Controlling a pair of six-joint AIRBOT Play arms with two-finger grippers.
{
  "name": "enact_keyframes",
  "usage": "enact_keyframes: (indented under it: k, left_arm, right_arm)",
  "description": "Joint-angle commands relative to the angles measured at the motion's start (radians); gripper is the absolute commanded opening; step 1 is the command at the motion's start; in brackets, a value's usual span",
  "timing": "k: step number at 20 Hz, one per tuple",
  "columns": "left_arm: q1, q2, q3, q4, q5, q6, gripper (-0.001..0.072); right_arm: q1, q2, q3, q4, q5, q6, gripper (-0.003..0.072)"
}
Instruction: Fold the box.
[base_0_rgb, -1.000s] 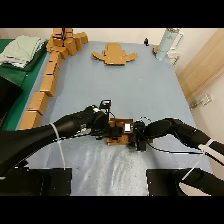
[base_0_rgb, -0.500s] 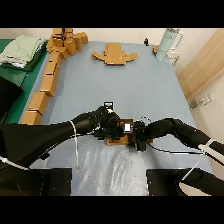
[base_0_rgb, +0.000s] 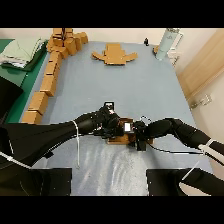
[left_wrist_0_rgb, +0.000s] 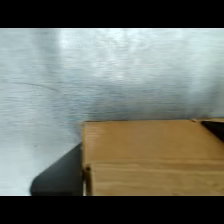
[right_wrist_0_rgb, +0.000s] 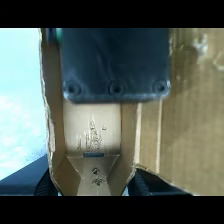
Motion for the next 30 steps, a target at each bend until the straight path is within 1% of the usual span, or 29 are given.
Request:
enact_keyframes:
  k: [1,10,11,13,14,20,24,25,26,27,30]
  left_arm:
    - [0.001,-0.002,0.000,0.006,0.011,0.001,0.0014]
    - [-0.001,-0.001,0.001,-0.002,0.006,0.000,0.0015]
    - [-0.001,-0.001,0.001,-0.002,-0.001,0.001,0.0029]
    - [-0.001,-0.001,0.001,-0.002,-0.022,-0.002,0.0514]
    - [0.001,0.000,0.001,-0.005,-0.034,-0.002,0.0542]
    - [0.002,0.001,0.021,0.000,-0.045,-0.002,0.0543]
    - [0.016,0.001,0.034,0.008,-0.090,0.000,0.0541]
    - [0.019,0.001,0.034,0.007,-0.093,0.000,0.0513]
    - [0.020,0.001,0.034,0.007,-0.090,0.000,0.0385]
    - [0.019,0.000,0.034,0.007,-0.081,0.004,0.0335]
    - [0.015,0.000,0.034,0.008,-0.066,0.006,0.0332]
  right_arm:
    - [0.001,0.001,0.000,0.001,0.000,0.000,0.0543]
    - [0.001,0.001,0.000,0.001,0.000,0.000,0.0543]
    - [0.001,0.001,0.000,0.001,0.000,0.000,0.0543]
    - [0.001,0.001,0.000,0.001,0.000,0.000,0.0543]
    - [0.001,0.001,0.000,0.001,0.000,0.000,0.0543]
    - [0.001,0.001,0.000,0.001,0.000,0.000,0.0543]
    - [0.001,0.001,0.000,0.001,0.000,0.000,0.0543]
    - [0.001,0.001,0.000,0.000,0.000,0.000,0.0543]
    - [0.001,0.001,0.000,0.001,0.000,0.000,0.0543]
    - [0.001,0.001,0.000,0.001,0.000,0.000,0.0543]
    - [0.001,0.001,0.000,0.001,0.000,0.000,0.0543]
